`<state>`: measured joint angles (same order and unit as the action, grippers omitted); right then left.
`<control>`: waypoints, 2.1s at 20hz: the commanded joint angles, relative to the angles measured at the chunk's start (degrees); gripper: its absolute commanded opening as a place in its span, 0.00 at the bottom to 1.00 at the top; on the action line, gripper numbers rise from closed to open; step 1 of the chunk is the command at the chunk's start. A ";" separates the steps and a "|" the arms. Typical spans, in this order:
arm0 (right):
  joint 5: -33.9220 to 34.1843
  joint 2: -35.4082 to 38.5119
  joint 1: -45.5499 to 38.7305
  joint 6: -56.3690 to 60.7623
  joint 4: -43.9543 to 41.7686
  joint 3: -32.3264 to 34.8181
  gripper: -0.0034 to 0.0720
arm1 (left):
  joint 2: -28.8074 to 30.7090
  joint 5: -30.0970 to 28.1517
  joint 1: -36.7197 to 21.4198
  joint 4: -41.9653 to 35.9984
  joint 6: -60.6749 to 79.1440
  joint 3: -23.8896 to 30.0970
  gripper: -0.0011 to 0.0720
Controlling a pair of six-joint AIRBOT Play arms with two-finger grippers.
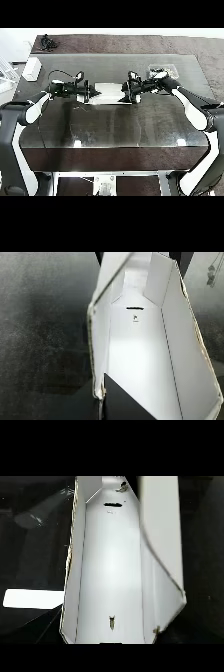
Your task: Fold the box and place the chain.
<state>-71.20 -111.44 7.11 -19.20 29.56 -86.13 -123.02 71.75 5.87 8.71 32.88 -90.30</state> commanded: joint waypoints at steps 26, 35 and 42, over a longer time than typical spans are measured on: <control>0.02 -5.97 0.98 -0.11 1.40 -4.46 0.95 | 0.02 -0.24 0.02 -0.13 0.00 0.00 0.04; 0.02 -6.45 0.96 -0.09 1.20 -4.46 0.95 | 0.02 -0.24 0.02 -0.13 0.00 0.00 0.04; -0.02 -6.97 0.94 -0.11 1.53 -4.46 0.92 | 0.00 -0.24 0.02 -0.13 0.00 0.00 0.04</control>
<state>-71.22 -118.28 8.03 -19.42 30.85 -90.56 -123.02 71.53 5.89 8.58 32.86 -90.30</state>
